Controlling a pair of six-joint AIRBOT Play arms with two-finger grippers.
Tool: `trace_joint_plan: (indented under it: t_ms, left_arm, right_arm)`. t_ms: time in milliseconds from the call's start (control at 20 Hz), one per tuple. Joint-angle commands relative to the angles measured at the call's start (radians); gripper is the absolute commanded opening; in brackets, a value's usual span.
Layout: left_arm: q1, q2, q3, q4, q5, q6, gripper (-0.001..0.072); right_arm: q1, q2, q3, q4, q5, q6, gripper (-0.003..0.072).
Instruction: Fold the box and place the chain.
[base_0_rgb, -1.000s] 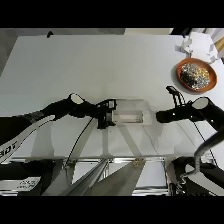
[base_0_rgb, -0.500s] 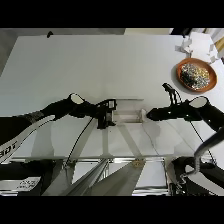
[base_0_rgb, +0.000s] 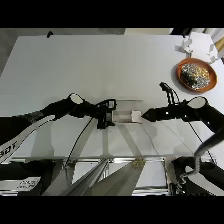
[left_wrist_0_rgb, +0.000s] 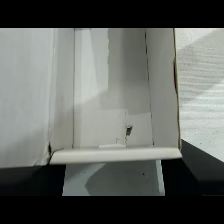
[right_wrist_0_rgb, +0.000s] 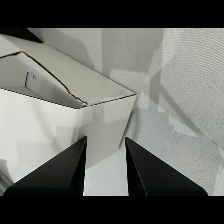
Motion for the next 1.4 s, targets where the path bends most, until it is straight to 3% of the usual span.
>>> trace_joint_plan:
  t_ms: [0, 200, 750, 800, 1000, 1200, 1350]
  left_arm:
    - [0.000, 0.000, -0.001, -0.002, 0.001, -0.002, 0.0209]
    - [0.000, 0.000, -0.001, -0.002, 0.001, -0.002, 0.0209]
    - [0.000, 0.000, -0.001, -0.002, 0.001, -0.002, 0.0209]
    - [0.000, 0.000, -0.001, -0.002, 0.001, -0.002, 0.0209]
    - [0.000, 0.000, -0.001, -0.002, 0.001, -0.002, 0.0209]
    - [0.000, 0.000, -0.001, -0.002, 0.001, -0.002, 0.0209]
    - [0.000, 0.000, -0.001, -0.002, 0.001, -0.002, 0.0209]
  right_arm:
    - [0.004, 0.006, 0.001, -0.081, 0.004, 0.077, 0.0291]
    - [0.003, 0.035, 0.001, -0.217, -0.021, 0.185, 0.0289]
    - [0.053, 0.081, 0.063, -0.113, 0.023, 0.192, 0.0297]
    - [0.076, 0.073, 0.063, -0.140, 0.014, 0.212, 0.0306]
    - [0.150, 0.031, 0.064, -0.332, -0.029, 0.394, 0.0483]
    - [0.237, 0.026, 0.118, -0.368, -0.072, 0.492, 0.0480]
    - [0.312, -0.030, 0.220, -0.493, -0.034, 0.648, 0.0480]
